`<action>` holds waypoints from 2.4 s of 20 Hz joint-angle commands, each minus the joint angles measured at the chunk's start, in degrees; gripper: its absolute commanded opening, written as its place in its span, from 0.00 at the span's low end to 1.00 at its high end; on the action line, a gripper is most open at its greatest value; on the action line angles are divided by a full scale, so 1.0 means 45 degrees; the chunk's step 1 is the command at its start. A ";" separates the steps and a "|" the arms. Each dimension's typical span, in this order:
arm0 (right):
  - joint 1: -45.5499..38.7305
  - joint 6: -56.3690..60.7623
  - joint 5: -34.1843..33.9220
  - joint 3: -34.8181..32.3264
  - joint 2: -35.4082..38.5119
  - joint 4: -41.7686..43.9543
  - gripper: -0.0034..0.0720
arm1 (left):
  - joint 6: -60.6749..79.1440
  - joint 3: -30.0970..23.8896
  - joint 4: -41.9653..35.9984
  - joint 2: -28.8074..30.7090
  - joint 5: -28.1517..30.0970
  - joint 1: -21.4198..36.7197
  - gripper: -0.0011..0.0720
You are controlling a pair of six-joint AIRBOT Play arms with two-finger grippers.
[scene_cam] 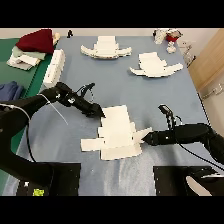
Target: Fold the box.
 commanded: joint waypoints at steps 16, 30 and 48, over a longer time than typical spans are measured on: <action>0.0010 0.0005 -0.0005 -0.0010 0.0010 -0.0058 0.05 | 0.2254 0.1253 -0.0044 -0.1069 -0.2846 -0.0767 0.17; 0.0005 0.0000 0.0000 0.0000 0.0015 -0.0199 0.05 | 0.3060 0.1277 0.0000 -0.1069 -0.2827 -0.1214 0.04; -0.0593 0.8252 0.1311 0.3264 0.0015 -0.9180 0.69 | 0.9607 -0.1991 0.0209 0.4896 0.4464 -0.3750 0.03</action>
